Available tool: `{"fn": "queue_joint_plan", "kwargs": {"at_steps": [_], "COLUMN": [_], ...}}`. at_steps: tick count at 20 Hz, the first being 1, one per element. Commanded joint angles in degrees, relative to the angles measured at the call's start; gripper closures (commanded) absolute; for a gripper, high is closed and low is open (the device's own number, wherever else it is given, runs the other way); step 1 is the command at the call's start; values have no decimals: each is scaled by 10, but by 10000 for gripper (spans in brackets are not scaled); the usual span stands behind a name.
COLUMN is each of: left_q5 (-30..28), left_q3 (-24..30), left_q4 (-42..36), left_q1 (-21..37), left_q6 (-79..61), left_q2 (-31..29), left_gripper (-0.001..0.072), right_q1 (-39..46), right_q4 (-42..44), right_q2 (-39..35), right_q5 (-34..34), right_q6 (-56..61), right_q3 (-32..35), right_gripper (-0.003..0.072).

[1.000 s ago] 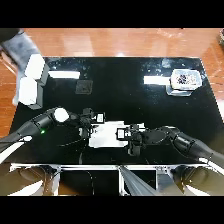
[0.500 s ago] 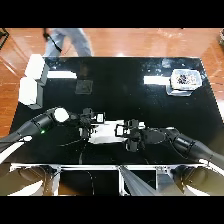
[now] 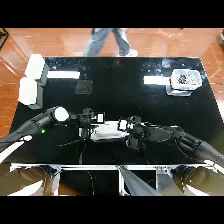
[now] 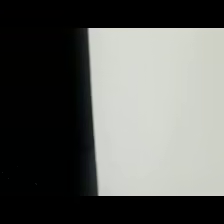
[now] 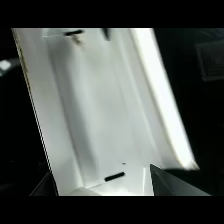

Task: Fold the box and place the chain.

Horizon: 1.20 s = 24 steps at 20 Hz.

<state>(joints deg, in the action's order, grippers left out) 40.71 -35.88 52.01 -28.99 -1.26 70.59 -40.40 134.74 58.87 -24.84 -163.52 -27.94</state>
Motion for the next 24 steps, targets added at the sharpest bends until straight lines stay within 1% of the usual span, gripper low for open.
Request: {"fn": "queue_joint_plan", "kwargs": {"at_steps": [1, 4, 10, 14, 15, 18, 22, 24], "left_q5": [3, 3, 5, 5, 5, 5, 5, 18], "left_q3": [-2, -2, -2, -2, -2, -2, -3, -12], "left_q4": [-2, -2, -2, -2, -2, -1, 0, 3], "left_q1": [0, 0, 0, 0, 0, 0, 0, 0], "left_q6": [0, 0, 0, 0, 0, 0, 0, 0], "left_q2": [0, 0, 0, 0, 0, 0, 0, 0], "left_gripper": [691, 691, 691, 691, 691, 691, 691, 691], "right_q1": [21, 23, 43, 47, 48, 48, 48, 48], "right_q4": [-5, -7, -7, 37, 36, 35, 37, 39], "right_q2": [-3, -3, -3, 2, 7, 20, 24, 38], "right_q5": [-18, -45, -41, -56, -61, -49, -59, -62], "right_q6": [7, 2, -3, -77, -77, -77, -77, -77], "right_q3": [-11, -28, -29, -30, -29, -30, -36, -44], "right_gripper": [-15, -16, -15, -15, -15, -15, -15, -15]}}
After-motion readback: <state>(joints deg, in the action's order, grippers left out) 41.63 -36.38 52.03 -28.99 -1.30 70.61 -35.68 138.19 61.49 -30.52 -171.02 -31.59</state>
